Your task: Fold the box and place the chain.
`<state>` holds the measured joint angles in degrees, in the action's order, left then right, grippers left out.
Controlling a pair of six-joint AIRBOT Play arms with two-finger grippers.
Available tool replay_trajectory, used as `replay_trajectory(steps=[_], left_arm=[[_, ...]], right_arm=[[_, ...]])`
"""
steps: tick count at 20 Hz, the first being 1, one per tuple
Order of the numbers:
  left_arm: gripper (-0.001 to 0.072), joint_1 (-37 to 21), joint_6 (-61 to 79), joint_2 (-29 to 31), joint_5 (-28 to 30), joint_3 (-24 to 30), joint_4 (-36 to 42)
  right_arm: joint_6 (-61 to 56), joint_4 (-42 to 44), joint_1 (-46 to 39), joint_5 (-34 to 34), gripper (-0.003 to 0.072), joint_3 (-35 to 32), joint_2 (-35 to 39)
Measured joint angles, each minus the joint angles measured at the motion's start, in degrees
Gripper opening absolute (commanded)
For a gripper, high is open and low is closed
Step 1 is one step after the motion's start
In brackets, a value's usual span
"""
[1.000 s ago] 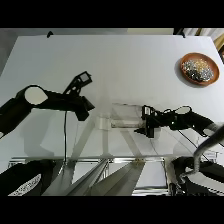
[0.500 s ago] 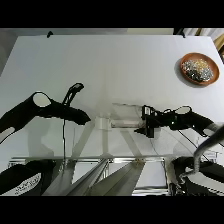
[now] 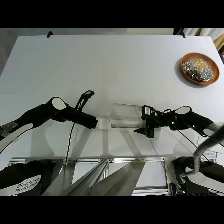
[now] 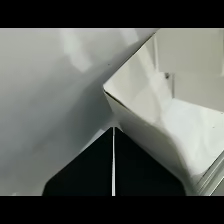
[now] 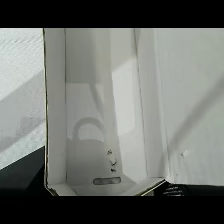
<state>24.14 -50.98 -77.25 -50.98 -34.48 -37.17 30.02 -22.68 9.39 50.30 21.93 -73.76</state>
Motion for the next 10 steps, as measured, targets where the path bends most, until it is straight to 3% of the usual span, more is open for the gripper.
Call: replay_trajectory(steps=[2,4,5,8,10], left_arm=[[0.022,0.3,2.8,-0.2,-0.7,-0.1,3.1],[0.0243,0.5,4.9,-0.3,-1.5,-0.2,5.9],[0.0296,0.5,5.6,-0.3,-1.9,-0.3,7.0],[0.0297,1.3,7.6,0.0,-2.5,-0.4,10.1],[0.0425,2.1,9.0,0.4,-2.5,-0.5,12.1]], right_arm=[[0.0,0.0,0.0,0.0,0.0323,0.0,0.0],[0.0,0.0,0.0,0.0,0.0323,0.0,0.0],[0.0,0.0,0.0,0.0,0.0323,0.0,0.0],[0.0,0.0,0.0,0.0,0.0323,0.0,0.0],[0.0,0.0,0.0,0.0,0.0323,0.0,0.0]])
